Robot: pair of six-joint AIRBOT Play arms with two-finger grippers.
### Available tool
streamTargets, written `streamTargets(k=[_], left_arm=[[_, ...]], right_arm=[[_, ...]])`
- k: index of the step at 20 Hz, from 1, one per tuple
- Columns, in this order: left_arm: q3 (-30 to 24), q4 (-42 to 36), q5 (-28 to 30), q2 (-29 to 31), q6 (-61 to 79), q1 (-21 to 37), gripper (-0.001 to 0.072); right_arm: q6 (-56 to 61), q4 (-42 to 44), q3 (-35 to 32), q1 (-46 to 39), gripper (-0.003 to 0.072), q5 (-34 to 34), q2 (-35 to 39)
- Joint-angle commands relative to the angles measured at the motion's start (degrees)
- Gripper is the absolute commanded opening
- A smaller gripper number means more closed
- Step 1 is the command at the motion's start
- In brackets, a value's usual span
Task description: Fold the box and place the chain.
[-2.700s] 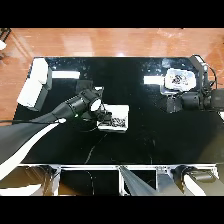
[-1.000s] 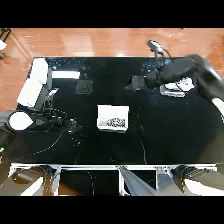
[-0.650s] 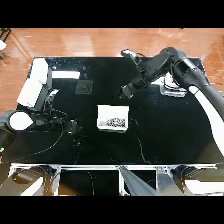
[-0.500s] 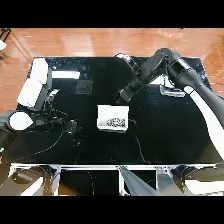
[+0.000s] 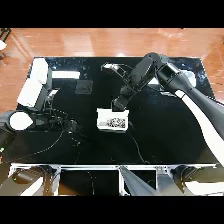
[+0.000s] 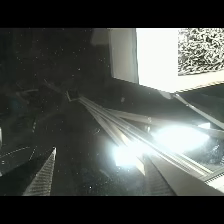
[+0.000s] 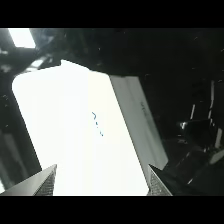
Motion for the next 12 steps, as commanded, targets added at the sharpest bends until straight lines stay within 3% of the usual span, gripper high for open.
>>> streamTargets(k=[1, 5, 12], left_arm=[[-0.04, 0.02, 0.74, -0.04, 0.0, 0.0, 0.0631], [-0.04, 0.04, 1.09, -0.04, 0.0, 0.0, 0.0631], [-0.04, 0.04, 2.29, -0.13, 0.0, 0.0, 0.0631]], right_arm=[[0.11, -1.36, -0.92, 0.7, 0.0711, -0.9, -0.04], [0.31, -3.8, -4.52, 1.95, 0.0703, -0.9, -0.04], [0.28, -7.89, -4.76, 4.35, 0.0703, 0.37, 0.04]])
